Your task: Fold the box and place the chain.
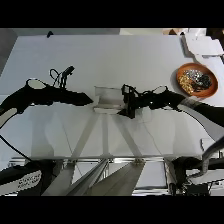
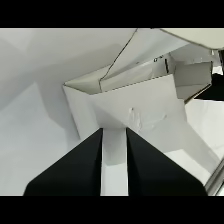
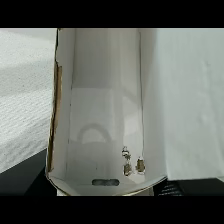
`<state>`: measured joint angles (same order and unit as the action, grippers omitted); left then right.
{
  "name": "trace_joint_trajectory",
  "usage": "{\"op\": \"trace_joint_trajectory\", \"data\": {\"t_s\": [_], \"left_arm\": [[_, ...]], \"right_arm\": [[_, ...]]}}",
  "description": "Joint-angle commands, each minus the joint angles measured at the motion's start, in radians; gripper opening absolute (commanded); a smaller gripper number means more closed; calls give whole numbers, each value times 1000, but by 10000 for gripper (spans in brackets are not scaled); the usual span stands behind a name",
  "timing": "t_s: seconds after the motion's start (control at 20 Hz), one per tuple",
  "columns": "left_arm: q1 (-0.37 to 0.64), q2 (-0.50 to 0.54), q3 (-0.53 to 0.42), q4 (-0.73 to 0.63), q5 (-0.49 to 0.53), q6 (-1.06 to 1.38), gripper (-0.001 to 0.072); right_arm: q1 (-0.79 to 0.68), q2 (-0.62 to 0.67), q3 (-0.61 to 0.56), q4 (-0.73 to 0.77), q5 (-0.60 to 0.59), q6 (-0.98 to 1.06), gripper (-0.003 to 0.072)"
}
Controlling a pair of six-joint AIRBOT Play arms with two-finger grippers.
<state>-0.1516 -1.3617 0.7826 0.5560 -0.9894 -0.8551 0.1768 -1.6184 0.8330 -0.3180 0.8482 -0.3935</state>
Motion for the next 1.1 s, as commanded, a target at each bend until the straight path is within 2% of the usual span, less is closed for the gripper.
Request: {"op": "trace_joint_trajectory", "data": {"t_s": [0.0,0.05,0.1,0.15,0.55,0.85,1.05], "left_arm": [[-18,3,0,-2,18,2,205],[-18,3,0,0,18,1,369],[-18,3,0,0,18,-6,483],[-18,3,0,0,19,-9,498],[-19,-11,0,-3,43,-9,497],[-19,-21,0,-115,24,-5,494],[-19,-21,0,-118,24,-5,493]], "right_arm": [[0,0,0,0,0,0,516],[0,0,0,0,0,0,516],[0,0,0,0,0,0,516],[0,0,0,0,0,0,516],[0,0,0,0,0,0,516],[0,0,0,0,0,0,516],[0,0,0,0,0,0,516]]}}
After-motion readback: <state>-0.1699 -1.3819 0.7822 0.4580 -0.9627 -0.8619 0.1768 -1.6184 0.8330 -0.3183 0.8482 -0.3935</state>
